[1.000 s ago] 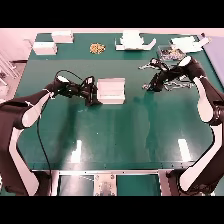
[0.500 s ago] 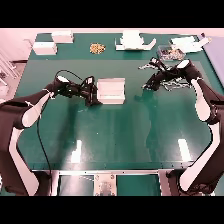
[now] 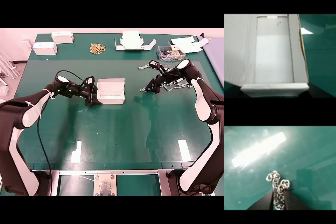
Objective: Fold the box and place the chain.
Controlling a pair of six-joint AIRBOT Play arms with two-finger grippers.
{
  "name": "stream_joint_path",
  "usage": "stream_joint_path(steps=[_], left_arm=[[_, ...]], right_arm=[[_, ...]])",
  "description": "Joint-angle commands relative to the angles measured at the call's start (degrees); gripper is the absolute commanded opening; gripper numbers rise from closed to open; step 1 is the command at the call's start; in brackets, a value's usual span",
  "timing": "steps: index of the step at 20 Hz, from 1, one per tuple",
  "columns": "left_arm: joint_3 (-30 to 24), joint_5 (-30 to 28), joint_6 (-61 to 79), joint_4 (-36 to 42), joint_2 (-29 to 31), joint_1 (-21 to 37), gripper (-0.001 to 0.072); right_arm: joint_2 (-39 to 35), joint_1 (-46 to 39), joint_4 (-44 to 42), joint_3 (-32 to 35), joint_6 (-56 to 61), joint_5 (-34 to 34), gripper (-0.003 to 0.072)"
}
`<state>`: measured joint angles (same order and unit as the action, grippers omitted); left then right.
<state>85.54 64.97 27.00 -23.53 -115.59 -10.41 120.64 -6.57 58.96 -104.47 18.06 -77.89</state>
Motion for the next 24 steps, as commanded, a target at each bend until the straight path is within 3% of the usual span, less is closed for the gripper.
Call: stream_joint_path(steps=[1,13,17,24], left_arm=[[0.04,0.0,0.0,0.0,-0.02,0.0,0.0418],[0.04,0.0,0.0,0.0,-0.02,0.0,0.0418],[0.04,0.0,0.02,0.0,-0.02,0.0,0.0418],[0.04,0.0,0.0,0.0,-0.02,0.0,0.0418]], right_arm=[[-0.9,0.11,-2.89,-0.04,0.81,-0.98,0.0005],[-8.15,2.45,-3.93,0.15,2.93,-1.44,0.0005],[-9.18,2.78,-7.04,0.15,2.97,-5.29,0.0004],[-20.48,10.38,-12.59,0.07,7.76,-8.09,0.0003]])
